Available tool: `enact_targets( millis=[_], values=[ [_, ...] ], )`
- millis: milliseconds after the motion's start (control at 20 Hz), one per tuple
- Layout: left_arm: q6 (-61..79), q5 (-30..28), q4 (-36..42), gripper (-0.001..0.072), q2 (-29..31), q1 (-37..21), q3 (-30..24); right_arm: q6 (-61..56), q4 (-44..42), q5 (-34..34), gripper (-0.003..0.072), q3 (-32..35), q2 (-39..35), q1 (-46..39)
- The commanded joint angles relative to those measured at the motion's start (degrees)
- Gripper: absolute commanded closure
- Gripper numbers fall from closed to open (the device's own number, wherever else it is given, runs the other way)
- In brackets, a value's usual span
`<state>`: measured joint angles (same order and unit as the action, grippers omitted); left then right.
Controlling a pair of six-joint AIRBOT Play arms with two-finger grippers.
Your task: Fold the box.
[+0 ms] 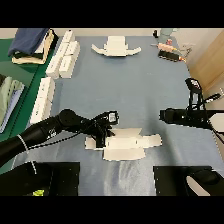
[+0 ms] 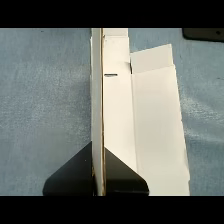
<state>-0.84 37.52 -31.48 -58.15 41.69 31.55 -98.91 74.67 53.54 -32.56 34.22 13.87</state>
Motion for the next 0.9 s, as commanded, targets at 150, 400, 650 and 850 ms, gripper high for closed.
enact_targets(
  millis=[150, 400, 650, 850],
  values=[
    [-0.26, 1.14, -0.22, 0.0694, -0.44, 0.00, 0.04, 0.00, -0.33, 0.39, 0.0670, 0.02, -0.02, 0.07],
    [-0.22, 1.05, -0.22, 0.0694, -0.44, 0.00, 0.04, 4.13, -9.66, 10.38, 0.0683, 0.00, -0.02, 0.22],
    [-0.22, 1.09, -0.22, 0.0694, -0.44, 0.04, 0.04, 1.84, -16.48, 25.44, 0.0684, 0.04, -1.92, 12.11],
    [-0.22, 1.05, -0.22, 0.0694, -0.44, 0.02, 0.04, 7.02, -4.24, 18.75, 0.0682, 0.04, -4.26, 34.58]
  ],
)
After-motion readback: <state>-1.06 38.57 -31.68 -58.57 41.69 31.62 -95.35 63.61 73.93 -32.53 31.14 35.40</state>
